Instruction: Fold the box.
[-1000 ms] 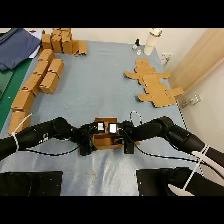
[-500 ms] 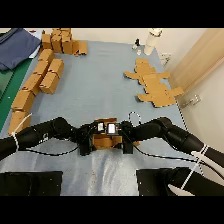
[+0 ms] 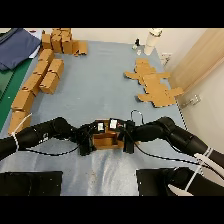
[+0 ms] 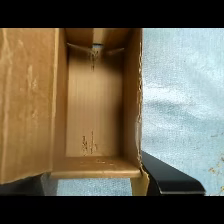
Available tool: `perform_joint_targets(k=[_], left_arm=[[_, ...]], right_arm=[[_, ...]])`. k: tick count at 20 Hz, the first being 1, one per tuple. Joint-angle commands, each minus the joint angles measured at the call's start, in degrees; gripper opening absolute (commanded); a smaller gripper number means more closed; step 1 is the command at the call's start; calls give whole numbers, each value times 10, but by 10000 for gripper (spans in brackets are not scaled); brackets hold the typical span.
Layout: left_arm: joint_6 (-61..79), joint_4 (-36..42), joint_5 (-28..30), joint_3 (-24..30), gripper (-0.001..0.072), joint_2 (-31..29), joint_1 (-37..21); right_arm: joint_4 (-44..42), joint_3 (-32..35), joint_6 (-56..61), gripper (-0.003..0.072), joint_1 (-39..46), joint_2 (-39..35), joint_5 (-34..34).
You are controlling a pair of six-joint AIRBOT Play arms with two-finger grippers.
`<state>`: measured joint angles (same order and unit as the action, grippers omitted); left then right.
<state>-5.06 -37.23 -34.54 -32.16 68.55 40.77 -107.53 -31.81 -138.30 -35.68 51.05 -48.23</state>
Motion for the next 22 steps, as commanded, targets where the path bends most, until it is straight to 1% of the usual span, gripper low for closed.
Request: perform_joint_targets(k=[1,3,5,7,9,11,14,16,18,20,22], left_arm=[[1,0,0,0,474,0,0],[1,0,1,0,474,0,0],[1,0,1,0,474,0,0],[1,0,1,0,475,0,0],[1,0,0,0,475,0,0],[1,0,1,0,475,0,-1],[1,0,0,0,475,0,0],[1,0,1,0,474,0,0],[1,0,1,0,474,0,0],[1,0,1,0,474,0,0],[1,0,1,0,474,0,0]], right_arm=[[146,0,297,5,2,-42,-55],[179,0,467,5,20,-74,-119],[222,0,598,4,52,-106,-180],[269,0,672,4,90,-120,-207],[270,5,679,4,131,-114,-196],[247,21,678,4,165,-90,-164],[172,49,652,3,182,-49,-98],[110,61,611,4,182,-21,-71],[37,61,572,3,182,-1,-55],[-29,61,535,3,181,1,-47],[-67,61,513,2,170,1,-48]])
